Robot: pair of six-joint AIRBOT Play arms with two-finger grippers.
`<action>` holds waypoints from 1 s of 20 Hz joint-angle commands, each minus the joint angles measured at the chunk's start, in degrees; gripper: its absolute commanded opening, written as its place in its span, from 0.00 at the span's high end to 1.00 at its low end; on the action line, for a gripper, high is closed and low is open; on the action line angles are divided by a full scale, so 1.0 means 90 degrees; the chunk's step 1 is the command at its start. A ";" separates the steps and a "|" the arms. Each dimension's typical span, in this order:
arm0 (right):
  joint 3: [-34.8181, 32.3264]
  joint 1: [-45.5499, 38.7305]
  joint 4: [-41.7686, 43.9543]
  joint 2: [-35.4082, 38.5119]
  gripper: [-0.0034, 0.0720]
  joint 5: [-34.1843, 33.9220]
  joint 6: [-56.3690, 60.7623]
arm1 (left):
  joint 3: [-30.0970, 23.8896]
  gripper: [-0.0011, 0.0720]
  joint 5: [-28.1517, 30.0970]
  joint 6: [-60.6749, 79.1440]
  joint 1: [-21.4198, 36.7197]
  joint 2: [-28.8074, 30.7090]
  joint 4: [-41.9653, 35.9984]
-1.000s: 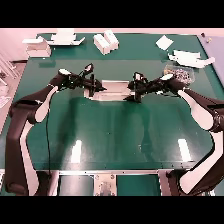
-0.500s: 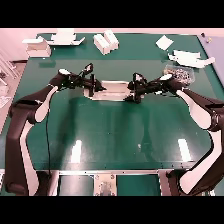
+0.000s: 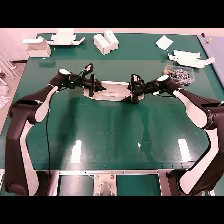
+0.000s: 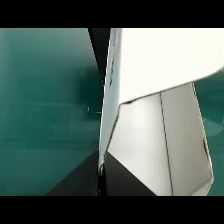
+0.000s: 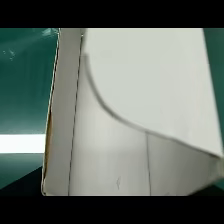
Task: Fold the box and place the chain.
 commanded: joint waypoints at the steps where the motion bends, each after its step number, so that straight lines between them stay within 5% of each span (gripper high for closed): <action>1: 0.0046 0.0005 0.0010 -0.0017 0.10 0.0002 -0.0002 | -0.0002 0.95 0.0012 -0.0002 0.0000 0.0000 0.0002; 18: 0.0044 -0.0039 0.0007 -0.0097 0.10 0.0058 0.0022 | -0.0002 0.95 0.0036 -0.0002 0.0000 0.0000 0.0002; 20: 0.0044 -0.0051 0.0007 -0.0097 0.16 0.0058 0.0017 | -0.0002 0.95 0.0039 -0.0002 0.0000 0.0000 0.0002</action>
